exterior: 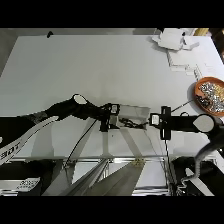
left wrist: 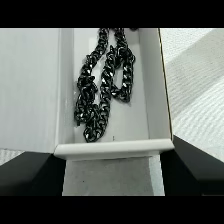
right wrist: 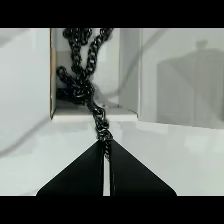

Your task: Fold the box and place the chain.

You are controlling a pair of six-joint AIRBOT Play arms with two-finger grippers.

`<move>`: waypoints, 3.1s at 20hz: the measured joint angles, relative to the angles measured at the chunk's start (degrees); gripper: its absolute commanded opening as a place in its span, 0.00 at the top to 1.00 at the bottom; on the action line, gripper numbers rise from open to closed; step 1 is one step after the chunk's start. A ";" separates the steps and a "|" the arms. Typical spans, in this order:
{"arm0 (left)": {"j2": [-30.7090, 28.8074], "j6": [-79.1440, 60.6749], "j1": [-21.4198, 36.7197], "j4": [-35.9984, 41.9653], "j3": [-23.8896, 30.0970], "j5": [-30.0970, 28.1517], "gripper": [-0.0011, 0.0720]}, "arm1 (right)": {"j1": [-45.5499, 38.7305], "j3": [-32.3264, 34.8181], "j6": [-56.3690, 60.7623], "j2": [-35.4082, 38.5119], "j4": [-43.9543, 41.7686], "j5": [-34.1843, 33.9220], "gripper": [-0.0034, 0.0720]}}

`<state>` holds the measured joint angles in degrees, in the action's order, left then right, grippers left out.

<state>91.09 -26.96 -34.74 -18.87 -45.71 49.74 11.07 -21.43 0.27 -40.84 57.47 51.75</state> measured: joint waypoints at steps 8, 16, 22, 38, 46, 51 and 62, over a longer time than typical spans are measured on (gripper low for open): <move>0.00 0.02 0.00 0.00 0.00 0.00 0.61 | 2.78 0.02 3.08 6.97 -22.14 0.85 0.93; 0.00 0.00 0.00 0.00 0.00 0.00 0.61 | 20.50 0.04 2.45 -2.78 -29.75 -21.27 0.92; 0.00 0.00 0.00 0.00 0.00 0.00 0.61 | 23.43 -2.21 2.71 -7.08 -24.57 -26.23 0.69; 0.00 0.00 0.00 0.00 0.00 0.00 0.61 | -13.88 -12.37 -1.40 -10.60 13.27 2.14 0.73; 0.00 0.02 0.00 0.00 0.00 0.00 0.61 | -14.58 -12.41 -11.63 -20.81 14.80 1.90 0.73; 0.00 0.02 0.00 0.00 0.00 0.00 0.61 | -14.32 -12.44 -16.70 -24.63 12.33 1.18 0.73; 0.00 0.02 0.00 0.00 0.00 0.00 0.61 | -14.29 -12.46 -18.73 -27.39 11.19 2.34 0.93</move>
<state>91.09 -26.94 -34.74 -18.87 -45.71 49.74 -3.22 -33.89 -18.46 -68.23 68.66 54.08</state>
